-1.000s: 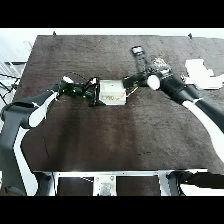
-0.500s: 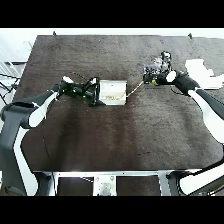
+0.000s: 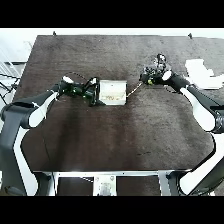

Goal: Fold the box and place the chain.

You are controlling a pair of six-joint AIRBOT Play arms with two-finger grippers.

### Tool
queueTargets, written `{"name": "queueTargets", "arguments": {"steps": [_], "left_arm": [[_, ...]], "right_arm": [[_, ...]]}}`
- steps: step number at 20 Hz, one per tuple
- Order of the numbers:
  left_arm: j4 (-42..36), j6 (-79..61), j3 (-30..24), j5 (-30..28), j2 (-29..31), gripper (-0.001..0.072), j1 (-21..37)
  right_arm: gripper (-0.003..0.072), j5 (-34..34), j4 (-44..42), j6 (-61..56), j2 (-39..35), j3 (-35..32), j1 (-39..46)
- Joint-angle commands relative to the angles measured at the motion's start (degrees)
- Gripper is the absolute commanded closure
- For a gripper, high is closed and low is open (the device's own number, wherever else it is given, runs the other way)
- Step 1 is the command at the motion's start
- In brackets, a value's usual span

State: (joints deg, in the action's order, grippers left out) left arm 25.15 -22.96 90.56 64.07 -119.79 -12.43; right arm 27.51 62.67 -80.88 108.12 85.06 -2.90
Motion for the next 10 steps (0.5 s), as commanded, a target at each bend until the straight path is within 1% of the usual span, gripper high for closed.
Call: {"name": "queueTargets", "arguments": {"steps": [1, 3, 5, 10], "left_arm": [[0.0, 0.0, 0.0, 0.0, 0.0, 0.0207, 0.0], [0.0, 0.0, 0.0, 0.0, 0.0, 0.0207, 0.0], [0.0, 0.0, 0.0, 0.0, 0.0, 0.0207, 0.0], [0.0, 0.0, 0.0, 0.0, 0.0, 0.0207, 0.0]], "right_arm": [[0.0677, 1.5, -0.7, 1.4, -1.2, 0.9, -0.2], [0.0678, 7.4, -0.5, 1.9, -5.5, 0.9, -0.4], [0.0679, 12.9, 1.8, 2.1, -11.9, 0.9, -1.4], [0.0679, 19.0, 12.6, -0.2, -28.9, 0.9, -7.3]]}}
